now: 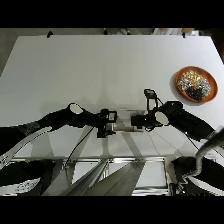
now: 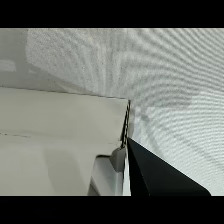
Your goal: Fold the box and place the chain.
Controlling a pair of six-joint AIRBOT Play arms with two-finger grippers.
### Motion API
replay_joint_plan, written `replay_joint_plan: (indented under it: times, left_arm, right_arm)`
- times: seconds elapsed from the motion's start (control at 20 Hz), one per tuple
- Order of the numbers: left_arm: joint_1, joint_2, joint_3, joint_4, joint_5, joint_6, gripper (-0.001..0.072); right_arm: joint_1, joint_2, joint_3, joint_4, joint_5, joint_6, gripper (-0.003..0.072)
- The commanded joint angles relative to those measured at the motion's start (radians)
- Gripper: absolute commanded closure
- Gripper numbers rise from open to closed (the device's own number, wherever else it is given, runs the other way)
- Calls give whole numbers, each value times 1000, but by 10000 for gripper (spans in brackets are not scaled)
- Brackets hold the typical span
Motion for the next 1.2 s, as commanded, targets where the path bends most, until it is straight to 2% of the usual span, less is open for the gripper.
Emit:
replay_joint_plan:
  times: [0.0, 0.4, 0.75, 0.85, 1.0, 1.05, 1.15]
  left_arm:
    - [0, 0, 0, 0, 0, 0, 376]
    - [0, 0, 0, 0, 0, 0, 376]
    - [0, 0, 0, 0, 0, 0, 376]
    - [0, 0, 0, 0, 0, 0, 376]
    - [0, 0, 0, 0, 0, 0, 376]
    - [0, 0, 0, 0, 0, 0, 376]
    - [0, 0, 0, 0, 0, 0, 376]
  right_arm:
    - [1, -1, 1, -1, -1, 4, 390]
    - [2, -1, 1, 0, -1, 23, 392]
    - [60, -79, 1, -36, 15, 47, 405]
    - [59, -79, 1, -53, 18, 48, 441]
    - [59, -79, 1, -62, 18, 48, 542]
    - [59, -79, 1, -65, 18, 45, 639]
    - [59, -79, 1, -68, 18, 45, 666]
